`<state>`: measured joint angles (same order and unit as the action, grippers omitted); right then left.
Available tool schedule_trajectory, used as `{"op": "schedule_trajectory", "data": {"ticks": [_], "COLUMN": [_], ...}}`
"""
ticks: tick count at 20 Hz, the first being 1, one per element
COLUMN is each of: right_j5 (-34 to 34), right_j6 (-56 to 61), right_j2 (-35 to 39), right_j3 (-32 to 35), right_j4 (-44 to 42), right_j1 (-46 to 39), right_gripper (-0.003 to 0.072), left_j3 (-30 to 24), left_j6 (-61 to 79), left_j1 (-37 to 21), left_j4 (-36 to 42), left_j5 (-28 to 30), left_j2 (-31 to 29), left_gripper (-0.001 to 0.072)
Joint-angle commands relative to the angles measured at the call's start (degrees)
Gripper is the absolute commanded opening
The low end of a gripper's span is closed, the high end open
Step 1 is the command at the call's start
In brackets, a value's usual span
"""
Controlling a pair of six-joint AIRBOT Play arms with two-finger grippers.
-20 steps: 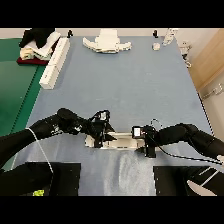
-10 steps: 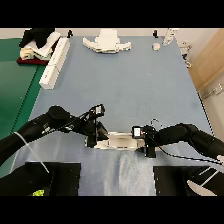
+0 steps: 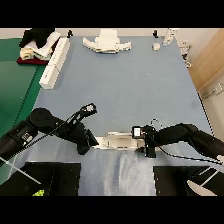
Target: Fold the box.
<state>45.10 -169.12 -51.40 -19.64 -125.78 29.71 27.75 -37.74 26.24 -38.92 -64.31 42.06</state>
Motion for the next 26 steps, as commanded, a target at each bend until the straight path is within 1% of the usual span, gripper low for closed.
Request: {"op": "schedule_trajectory", "data": {"ticks": [1,3,4,6,9,11,13,18,21,26], "right_j5": [-0.04,-0.02,-0.02,-0.04,-0.02,-0.02,-0.04,-0.04,-0.02,-0.02], "right_j6": [0.02,0.02,0.02,0.02,0.02,0.02,0.02,0.02,0.02,0.02], "right_j2": [0.02,0.02,0.02,0.02,0.02,0.02,0.02,0.02,0.02,0.02], "right_j3": [-0.04,-0.04,-0.04,-0.04,-0.04,-0.04,-0.04,-0.04,-0.04,-0.04], "right_j4": [-0.02,-0.02,-0.02,-0.02,-0.02,-0.02,-0.02,-0.02,-0.02,-0.02], "right_j1": [0.04,0.04,0.04,0.04,0.04,0.04,0.04,0.04,0.04,0.04], "right_gripper": [0.0446,0.0446,0.0447,0.0447,0.0447,0.0447,0.0446,0.0446,0.0447,0.0446], "left_j3": [0.0,0.55,1.6,5.2,11.02,12.57,12.68,12.68,12.68,12.7], "left_j6": [-15.82,-18.32,-18.29,-18.32,-18.32,-18.82,-20.22,-21.2,-22.36,-23.78], "left_j1": [9.31,17.03,19.1,19.39,15.17,11.43,8.9,8.31,8.31,8.31], "left_j4": [6.14,11.69,13.73,15.17,15.13,15.13,14.53,13.11,13.16,13.27], "left_j5": [6.05,14.53,17.62,20.94,22.08,22.34,22.16,23.54,25.33,23.61], "left_j2": [0.57,4.68,7.21,12.37,18.91,21.99,24.46,29.51,30.91,34.77], "left_gripper": [0.0011,0.0012,0.0012,0.0012,0.0012,0.0012,0.0012,0.0012,0.0012,0.0012]}}
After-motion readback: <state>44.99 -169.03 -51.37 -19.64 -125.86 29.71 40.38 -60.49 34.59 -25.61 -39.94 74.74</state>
